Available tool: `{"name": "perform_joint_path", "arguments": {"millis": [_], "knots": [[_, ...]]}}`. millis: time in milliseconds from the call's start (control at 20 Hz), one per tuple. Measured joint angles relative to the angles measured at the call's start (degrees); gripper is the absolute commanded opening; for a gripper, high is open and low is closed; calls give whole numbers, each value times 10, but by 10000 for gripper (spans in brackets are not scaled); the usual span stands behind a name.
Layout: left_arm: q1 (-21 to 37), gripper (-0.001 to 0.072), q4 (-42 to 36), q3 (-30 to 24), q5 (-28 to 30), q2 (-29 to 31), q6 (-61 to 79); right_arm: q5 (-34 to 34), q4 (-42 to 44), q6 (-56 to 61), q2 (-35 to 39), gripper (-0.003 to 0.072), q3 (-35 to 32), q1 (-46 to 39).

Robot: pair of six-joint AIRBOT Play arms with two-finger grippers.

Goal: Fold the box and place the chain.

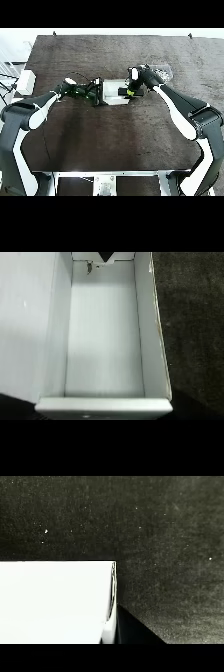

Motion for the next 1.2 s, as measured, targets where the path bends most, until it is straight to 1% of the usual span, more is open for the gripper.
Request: {"name": "perform_joint_path", "arguments": {"millis": [100, 200, 350, 400, 450, 650, 900, 1050, 1150, 1200], "knots": [[0, 385, 1, 0, -2, 0, 0, -11, -3, 2, 1, 187, 2, -1], [0, 385, 1, 0, -2, 0, 0, -5, -4, 2, 1, 313, 4, -2], [0, 385, 1, 0, -2, 0, 0, 0, -3, -5, 1, 318, 15, 0], [0, 385, 1, 0, -2, 0, 0, 3, -3, -11, 1, 372, 21, 0], [0, 385, 1, 0, -2, 0, 0, 11, -3, -17, 2, 409, 26, 0], [0, 385, 1, 0, -2, 0, 0, 47, -3, -56, 18, 413, 44, 0], [0, 385, 1, 0, -2, 0, 0, 68, -15, -127, 74, 405, 52, -13], [0, 385, 1, 0, -1, 0, 0, 44, -50, -152, 105, 402, 53, -49], [0, 385, 1, 0, -1, 0, 0, 8, -70, -165, 113, 356, 53, -87], [0, 385, 1, 0, -1, 0, 0, -11, -73, -173, 114, 356, 53, -107]]}}
